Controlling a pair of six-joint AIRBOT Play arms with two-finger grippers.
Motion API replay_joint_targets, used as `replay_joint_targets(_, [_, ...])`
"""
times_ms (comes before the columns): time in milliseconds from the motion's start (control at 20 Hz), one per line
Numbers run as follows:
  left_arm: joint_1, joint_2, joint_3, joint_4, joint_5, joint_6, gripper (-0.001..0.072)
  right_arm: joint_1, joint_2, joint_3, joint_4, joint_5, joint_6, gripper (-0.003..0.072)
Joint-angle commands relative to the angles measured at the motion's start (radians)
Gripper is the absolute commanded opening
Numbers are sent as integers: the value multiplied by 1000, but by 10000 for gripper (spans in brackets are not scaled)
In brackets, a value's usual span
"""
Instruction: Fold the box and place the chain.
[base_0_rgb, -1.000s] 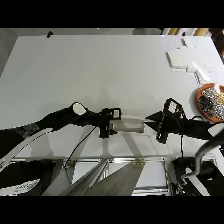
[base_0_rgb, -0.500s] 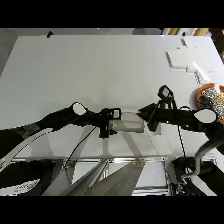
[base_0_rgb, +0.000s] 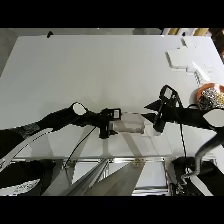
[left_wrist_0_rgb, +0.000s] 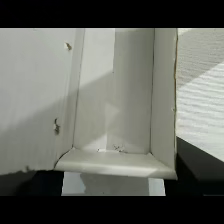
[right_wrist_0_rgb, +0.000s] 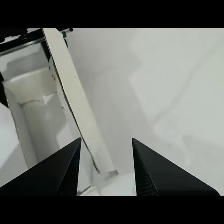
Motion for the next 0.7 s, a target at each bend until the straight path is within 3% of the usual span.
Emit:
replay_joint_targets(0, [1,0,1,0,-5,-1,393,0,111,5,-38,95,31,351])
replay_joint_targets(100, [1,0,0,0,-11,-1,393,5,126,5,-32,199,25,216])
replay_joint_targets(200, [1,0,0,0,-10,-1,393,40,109,3,-6,243,1,16])
replay_joint_targets(300, [1,0,1,0,-10,-1,393,92,64,1,-8,204,-11,18])
replay_joint_targets(650, [1,0,0,0,-10,-1,393,162,-270,2,89,-299,44,18])
